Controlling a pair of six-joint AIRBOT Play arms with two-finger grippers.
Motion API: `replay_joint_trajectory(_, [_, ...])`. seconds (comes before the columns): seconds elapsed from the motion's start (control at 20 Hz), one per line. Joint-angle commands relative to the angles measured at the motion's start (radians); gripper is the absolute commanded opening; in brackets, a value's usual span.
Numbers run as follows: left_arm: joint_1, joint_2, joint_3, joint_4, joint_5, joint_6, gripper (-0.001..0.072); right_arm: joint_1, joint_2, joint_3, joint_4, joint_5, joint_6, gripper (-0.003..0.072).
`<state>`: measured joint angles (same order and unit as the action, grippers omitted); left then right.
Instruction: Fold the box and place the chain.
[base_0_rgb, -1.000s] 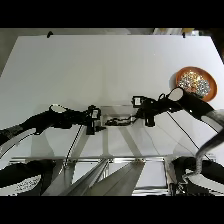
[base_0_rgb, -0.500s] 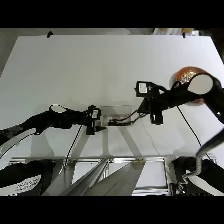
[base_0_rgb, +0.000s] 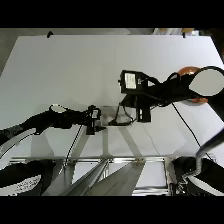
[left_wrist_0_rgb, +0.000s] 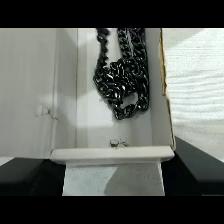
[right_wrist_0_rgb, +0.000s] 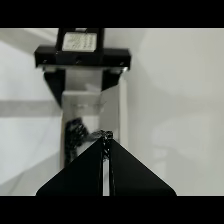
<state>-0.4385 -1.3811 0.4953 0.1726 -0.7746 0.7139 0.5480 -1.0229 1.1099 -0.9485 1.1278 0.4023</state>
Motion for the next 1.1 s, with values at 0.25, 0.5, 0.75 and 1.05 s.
replay_joint_trajectory(0.25, [0.0, 0.001, 0.001, 0.0, 0.0, 0.0, 0.0138, 0.012, 0.001, 0.029, 0.124, -0.14, 0.02, 0.0013])
replay_joint_trajectory(0.5, [0.0, 0.001, 0.001, 0.0, 0.0, 0.0, 0.0138, 0.012, 0.003, 0.029, 0.193, -0.206, 0.019, 0.0013])
replay_joint_trajectory(0.75, [0.0, 0.001, 0.001, 0.0, 0.0, 0.0, 0.0138, 0.012, -0.023, 0.028, 0.07, -0.108, 0.092, 0.0013])
replay_joint_trajectory(1.05, [0.0, 0.001, 0.001, 0.0, 0.0, 0.0, 0.0138, 0.012, -0.183, 0.019, -0.024, 0.067, 0.141, 0.0014])
